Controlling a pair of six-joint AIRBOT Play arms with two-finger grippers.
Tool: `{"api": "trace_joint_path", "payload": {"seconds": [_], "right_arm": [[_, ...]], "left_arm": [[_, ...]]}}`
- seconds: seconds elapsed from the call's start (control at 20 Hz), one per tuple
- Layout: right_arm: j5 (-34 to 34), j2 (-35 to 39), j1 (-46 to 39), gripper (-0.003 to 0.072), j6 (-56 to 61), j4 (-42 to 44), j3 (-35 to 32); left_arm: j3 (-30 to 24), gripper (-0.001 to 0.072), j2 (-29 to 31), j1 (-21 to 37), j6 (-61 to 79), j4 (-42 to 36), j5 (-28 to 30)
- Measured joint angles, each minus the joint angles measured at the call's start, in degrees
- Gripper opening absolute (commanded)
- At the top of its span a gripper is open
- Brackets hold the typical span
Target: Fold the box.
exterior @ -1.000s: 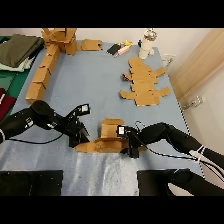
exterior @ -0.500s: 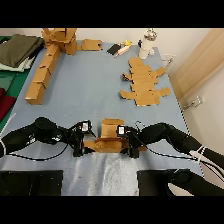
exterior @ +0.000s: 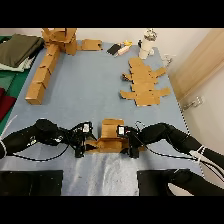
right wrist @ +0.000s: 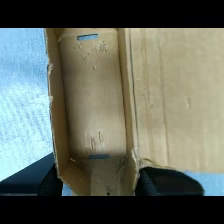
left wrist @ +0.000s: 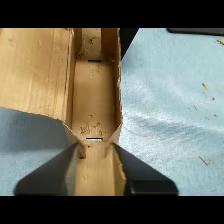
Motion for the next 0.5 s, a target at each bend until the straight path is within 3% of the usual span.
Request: {"api": "trace_joint_path", "payload": {"seconds": [0.25, 0.3, 0.35, 0.5], "right_arm": [[0.0, 0.0, 0.0, 0.0498, 0.0, -0.1, 0.0], [0.0, 0.0, 0.0, 0.0498, 0.0, -0.1, 0.0], [0.0, 0.0, 0.0, 0.0498, 0.0, -0.1, 0.0], [0.0, 0.0, 0.0, 0.0498, 0.0, -0.1, 0.0]], "left_arm": [[0.0, 0.0288, -0.1, -1.2, -0.3, -1.0, 0.0], [0.0, 0.0206, -0.2, -1.5, -0.4, -1.3, 0.3], [0.0, 0.0169, -0.4, -1.6, -0.5, -1.5, 0.8], [0.0, 0.0167, -0.8, -2.5, -0.4, -2.4, 1.9]]}}
